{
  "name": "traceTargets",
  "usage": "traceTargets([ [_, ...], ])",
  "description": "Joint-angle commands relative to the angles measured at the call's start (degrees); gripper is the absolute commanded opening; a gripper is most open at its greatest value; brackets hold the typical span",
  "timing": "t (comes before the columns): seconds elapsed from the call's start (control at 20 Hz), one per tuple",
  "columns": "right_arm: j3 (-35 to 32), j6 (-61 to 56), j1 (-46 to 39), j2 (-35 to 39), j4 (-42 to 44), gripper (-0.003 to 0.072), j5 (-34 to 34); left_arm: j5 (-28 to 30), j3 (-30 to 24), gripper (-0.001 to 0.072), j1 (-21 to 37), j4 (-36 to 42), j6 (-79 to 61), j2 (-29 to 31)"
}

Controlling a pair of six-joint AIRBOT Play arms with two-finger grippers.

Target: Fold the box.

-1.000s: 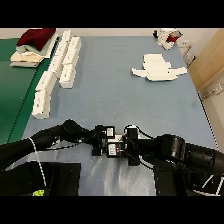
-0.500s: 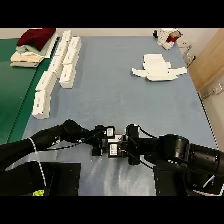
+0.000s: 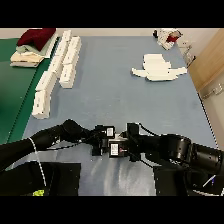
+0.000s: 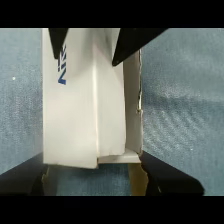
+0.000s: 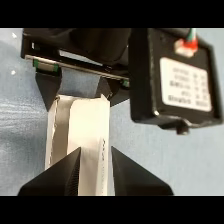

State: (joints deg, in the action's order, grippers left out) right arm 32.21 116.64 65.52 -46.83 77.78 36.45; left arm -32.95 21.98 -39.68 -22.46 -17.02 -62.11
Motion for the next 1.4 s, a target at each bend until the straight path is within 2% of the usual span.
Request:
traceTargets([
  [0.0, 0.0, -0.1, -0.2, -1.0, 0.8, 0.028, -0.2, 0.0, 0.0, 0.0455, 0.0, 0.0, -0.1, 0.0],
  [0.1, 0.0, 0.0, -0.2, -2.1, 3.5, 0.0267, -0.2, 0.0, 0.0, 0.0455, 0.0, 0.0, -0.1, 0.0],
  [0.15, 0.0, 0.0, -0.2, -2.6, 5.0, 0.0204, -0.2, 0.0, 0.0, 0.0456, 0.0, 0.0, -0.1, 0.0],
  [0.3, 0.0, 0.4, -0.1, -3.1, 8.0, 0.016, -0.2, 0.0, 0.0, 0.0455, 0.0, 0.0, -0.1, 0.0],
  [0.6, 0.0, 0.5, 0.0, -3.1, 8.9, 0.0163, 0.2, 0.0, 0.0, 0.0455, 0.0, 0.0, -0.1, 0.0],
  [0.65, 0.0, 0.5, 0.0, -3.1, 9.3, 0.0195, 0.3, 0.0, 0.0, 0.0455, 0.0, 0.0, -0.1, 0.0],
  [0.7, 0.0, 0.5, 0.0, -3.1, 9.7, 0.0307, 0.4, 0.0, 0.0, 0.0456, 0.0, 0.0, -0.1, 0.0],
  [0.9, 0.0, 0.5, 0.0, -2.3, 10.1, 0.0312, 0.8, 0.0, 0.0, 0.0456, 0.0, 0.0, -0.1, 0.0],
  [1.15, 0.0, 0.3, -0.1, 2.3, 10.1, 0.0312, 1.2, 0.0, 0.0, 0.0455, 0.0, 0.0, -0.1, 0.0],
  [1.35, -0.5, -9.0, -0.3, 7.1, 11.0, 0.0281, 0.5, 0.0, 0.0, 0.0456, 0.0, 0.0, -0.1, 0.0],
])
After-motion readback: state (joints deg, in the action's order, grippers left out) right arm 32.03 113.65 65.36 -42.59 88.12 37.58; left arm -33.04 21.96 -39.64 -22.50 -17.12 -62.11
